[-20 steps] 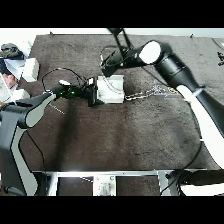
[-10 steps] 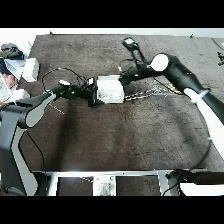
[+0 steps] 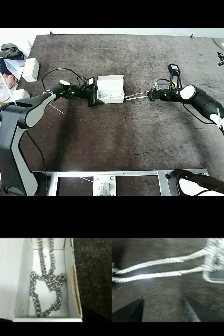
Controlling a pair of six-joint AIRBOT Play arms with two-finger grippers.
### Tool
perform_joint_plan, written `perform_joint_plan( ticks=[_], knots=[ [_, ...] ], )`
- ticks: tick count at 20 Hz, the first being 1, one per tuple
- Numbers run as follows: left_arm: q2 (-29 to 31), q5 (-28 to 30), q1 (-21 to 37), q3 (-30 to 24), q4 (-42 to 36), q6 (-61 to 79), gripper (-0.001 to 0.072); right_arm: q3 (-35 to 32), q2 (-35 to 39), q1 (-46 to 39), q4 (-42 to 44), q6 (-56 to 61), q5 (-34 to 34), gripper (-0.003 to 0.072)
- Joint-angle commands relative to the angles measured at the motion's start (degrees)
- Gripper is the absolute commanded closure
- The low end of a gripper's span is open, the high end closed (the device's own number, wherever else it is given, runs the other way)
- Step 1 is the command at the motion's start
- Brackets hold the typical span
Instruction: Fold the box and place the chain.
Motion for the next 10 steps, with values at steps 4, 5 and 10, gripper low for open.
perform_joint_plan(
  ticks=[4, 5, 10],
  knots=[
    [0.0, 0.0, 0.0, 0.0, 0.0, 0.0, 0.0424, -3.2, -7.2, 0.6, 9.5, 3.0, -16.6, 0.0174],
    [0.0, 0.0, 0.0, 0.0, 0.0, 0.0, 0.0424, -2.9, -8.6, 1.3, 10.8, 3.0, -18.1, 0.0174],
    [0.0, 0.0, 0.0, 0.0, 0.0, 0.0, 0.0424, 2.1, -15.8, 3.8, 16.5, 3.0, -20.9, 0.0175]
  ],
)
